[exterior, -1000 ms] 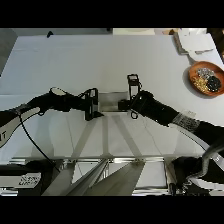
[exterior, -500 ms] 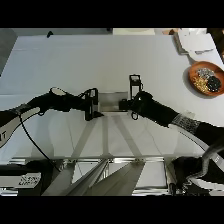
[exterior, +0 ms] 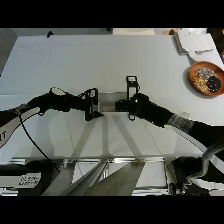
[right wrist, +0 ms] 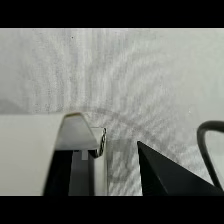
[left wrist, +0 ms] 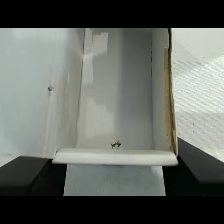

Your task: Fold the box and place the chain.

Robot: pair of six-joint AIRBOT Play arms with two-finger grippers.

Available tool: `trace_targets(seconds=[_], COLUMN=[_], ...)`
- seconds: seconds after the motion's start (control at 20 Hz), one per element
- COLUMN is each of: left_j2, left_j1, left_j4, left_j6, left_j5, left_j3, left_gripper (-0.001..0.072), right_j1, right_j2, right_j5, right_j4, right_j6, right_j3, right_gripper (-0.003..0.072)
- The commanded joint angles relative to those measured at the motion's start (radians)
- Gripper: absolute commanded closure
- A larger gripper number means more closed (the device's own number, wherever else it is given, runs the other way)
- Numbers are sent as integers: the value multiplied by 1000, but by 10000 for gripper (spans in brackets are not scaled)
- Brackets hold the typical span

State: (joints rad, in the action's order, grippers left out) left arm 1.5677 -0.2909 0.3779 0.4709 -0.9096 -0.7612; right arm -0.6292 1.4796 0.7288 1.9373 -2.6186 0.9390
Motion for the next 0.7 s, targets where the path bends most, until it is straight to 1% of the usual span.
trace_targets(seconds=[0.0,0.3,0.35,0.4,0.45,0.5,0.65], left_j2=[0,0,0,0,0,0,0], left_j1=[0,0,0,0,0,0,0], left_j4=[0,0,0,0,0,0,0], left_j6=[0,0,0,0,0,0,0], left_j5=[0,1,0,0,0,0,1], left_j3=[0,0,0,0,0,0,0], left_gripper=[391,392,391,391,392,392,391], right_j1=[-1,0,0,0,0,0,0], right_j2=[22,60,59,59,59,59,59], right_j5=[21,51,44,34,25,24,52], right_j4=[-2,-4,0,0,-2,-4,-3], right_j6=[-2,-2,-2,-2,-2,-2,-2], right_j3=[6,13,13,13,13,13,13], right_gripper=[281,286,300,405,567,671,671])
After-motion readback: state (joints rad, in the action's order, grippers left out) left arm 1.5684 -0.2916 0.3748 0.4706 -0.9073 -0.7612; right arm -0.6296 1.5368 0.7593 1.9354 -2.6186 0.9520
